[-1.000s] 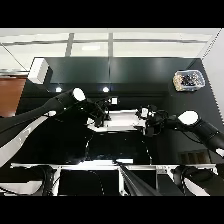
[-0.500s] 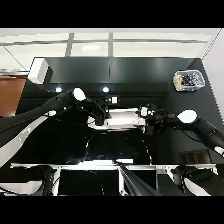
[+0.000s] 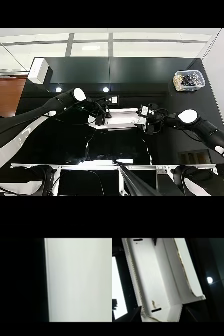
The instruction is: Fold the box and place the chain.
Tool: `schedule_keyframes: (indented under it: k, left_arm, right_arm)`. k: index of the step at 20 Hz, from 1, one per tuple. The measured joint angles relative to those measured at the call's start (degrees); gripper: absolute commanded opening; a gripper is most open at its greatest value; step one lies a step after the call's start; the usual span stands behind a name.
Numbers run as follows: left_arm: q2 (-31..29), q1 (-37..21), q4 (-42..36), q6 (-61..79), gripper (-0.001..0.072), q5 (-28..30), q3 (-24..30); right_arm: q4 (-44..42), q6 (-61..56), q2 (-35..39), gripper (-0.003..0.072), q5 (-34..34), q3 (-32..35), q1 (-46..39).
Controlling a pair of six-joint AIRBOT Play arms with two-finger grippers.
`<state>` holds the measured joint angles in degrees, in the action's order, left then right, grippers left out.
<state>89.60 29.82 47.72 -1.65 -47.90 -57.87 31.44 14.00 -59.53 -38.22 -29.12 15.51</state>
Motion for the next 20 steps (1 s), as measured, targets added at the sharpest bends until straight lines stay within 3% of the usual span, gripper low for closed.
schedule_keyframes:
  k: [20]
  left_arm:
    - [-0.3, 0.0, 0.2, 2.8, 0.0024, -0.7, 0.0]
  right_arm:
    - [-2.7, 1.7, -0.5, 0.0633, -2.9, 0.0, -0.8]
